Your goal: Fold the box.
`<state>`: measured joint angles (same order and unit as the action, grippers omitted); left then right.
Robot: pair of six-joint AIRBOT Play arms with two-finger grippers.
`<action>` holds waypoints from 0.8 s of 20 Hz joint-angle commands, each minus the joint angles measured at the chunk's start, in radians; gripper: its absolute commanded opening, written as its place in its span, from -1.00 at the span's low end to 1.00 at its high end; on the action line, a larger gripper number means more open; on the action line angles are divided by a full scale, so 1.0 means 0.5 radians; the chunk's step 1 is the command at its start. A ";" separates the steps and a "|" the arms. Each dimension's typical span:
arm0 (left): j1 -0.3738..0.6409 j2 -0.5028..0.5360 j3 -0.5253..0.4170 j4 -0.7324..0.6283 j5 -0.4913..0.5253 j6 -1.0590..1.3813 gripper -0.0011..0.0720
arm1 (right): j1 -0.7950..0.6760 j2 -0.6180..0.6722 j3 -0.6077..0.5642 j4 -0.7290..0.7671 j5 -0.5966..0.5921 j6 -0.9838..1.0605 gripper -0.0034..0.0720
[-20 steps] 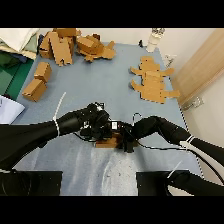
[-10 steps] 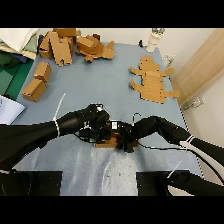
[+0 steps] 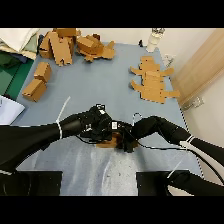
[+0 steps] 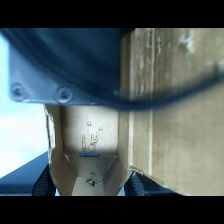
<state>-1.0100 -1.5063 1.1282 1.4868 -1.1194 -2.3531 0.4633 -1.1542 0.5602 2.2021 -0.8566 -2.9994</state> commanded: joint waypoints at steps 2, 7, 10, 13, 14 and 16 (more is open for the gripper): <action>-0.016 -0.002 0.000 -0.003 0.079 0.015 -0.94 | 0.000 0.000 0.002 -0.005 0.005 -0.008 0.32; -0.022 -0.001 0.002 0.012 0.076 0.019 -0.93 | 0.000 0.000 0.002 -0.005 0.005 -0.008 0.32; -0.022 -0.001 0.002 0.012 0.071 0.019 -0.93 | 0.000 0.000 0.002 -0.005 0.004 -0.008 0.32; -0.022 -0.001 0.002 0.011 0.070 0.020 -0.93 | 0.000 0.000 0.002 -0.005 0.004 -0.008 0.32; -0.022 -0.001 0.002 0.011 0.072 0.021 -0.93 | 0.000 0.000 0.002 -0.005 0.004 -0.008 0.32; -0.022 -0.001 0.002 0.011 0.071 0.025 -0.67 | 0.000 0.000 0.002 -0.005 0.004 -0.008 0.32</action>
